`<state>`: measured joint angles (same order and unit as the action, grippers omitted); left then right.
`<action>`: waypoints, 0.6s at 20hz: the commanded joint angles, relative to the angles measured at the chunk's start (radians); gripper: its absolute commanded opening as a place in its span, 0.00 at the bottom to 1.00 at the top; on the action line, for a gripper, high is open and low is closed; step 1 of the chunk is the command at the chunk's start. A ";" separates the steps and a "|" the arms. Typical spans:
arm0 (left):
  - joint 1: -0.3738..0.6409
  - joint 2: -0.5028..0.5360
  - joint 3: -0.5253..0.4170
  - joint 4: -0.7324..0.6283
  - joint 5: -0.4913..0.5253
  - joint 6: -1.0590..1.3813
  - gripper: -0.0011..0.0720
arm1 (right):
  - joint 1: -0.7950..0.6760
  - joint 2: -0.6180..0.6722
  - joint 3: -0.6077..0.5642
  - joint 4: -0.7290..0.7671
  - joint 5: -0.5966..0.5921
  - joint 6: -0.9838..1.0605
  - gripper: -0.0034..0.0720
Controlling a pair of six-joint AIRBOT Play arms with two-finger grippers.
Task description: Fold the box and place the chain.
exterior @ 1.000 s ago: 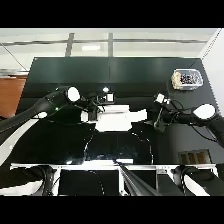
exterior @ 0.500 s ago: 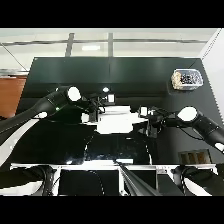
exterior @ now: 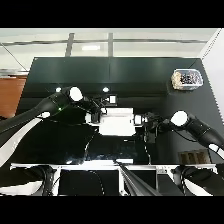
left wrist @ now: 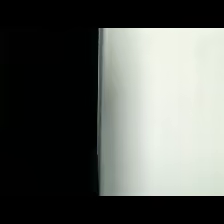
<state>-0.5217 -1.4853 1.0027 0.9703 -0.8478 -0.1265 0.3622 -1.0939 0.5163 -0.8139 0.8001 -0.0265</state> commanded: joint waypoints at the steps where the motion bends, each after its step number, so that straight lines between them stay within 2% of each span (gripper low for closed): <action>1: 0.000 -0.008 0.000 -0.010 -0.018 0.006 0.05 | 0.042 -0.004 -0.017 0.063 -0.050 0.000 0.99; 3: 0.000 -0.008 0.000 -0.010 -0.018 0.006 0.05 | 0.043 -0.009 -0.019 0.175 -0.091 0.016 0.99; 5: 0.000 -0.008 0.000 -0.010 -0.018 0.006 0.05 | 0.043 -0.012 -0.019 0.216 -0.091 0.016 0.99; 8: 0.000 -0.008 0.000 -0.008 -0.018 0.006 0.05 | 0.043 -0.008 -0.011 0.219 -0.079 0.015 0.99; 12: 0.000 -0.008 0.000 -0.006 -0.020 0.006 0.05 | 0.043 0.045 -0.006 0.177 -0.154 0.001 0.99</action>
<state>-0.5217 -1.4929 1.0035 0.9619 -0.8654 -0.1204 0.4046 -1.0782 0.5072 -0.6270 0.6907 -0.0147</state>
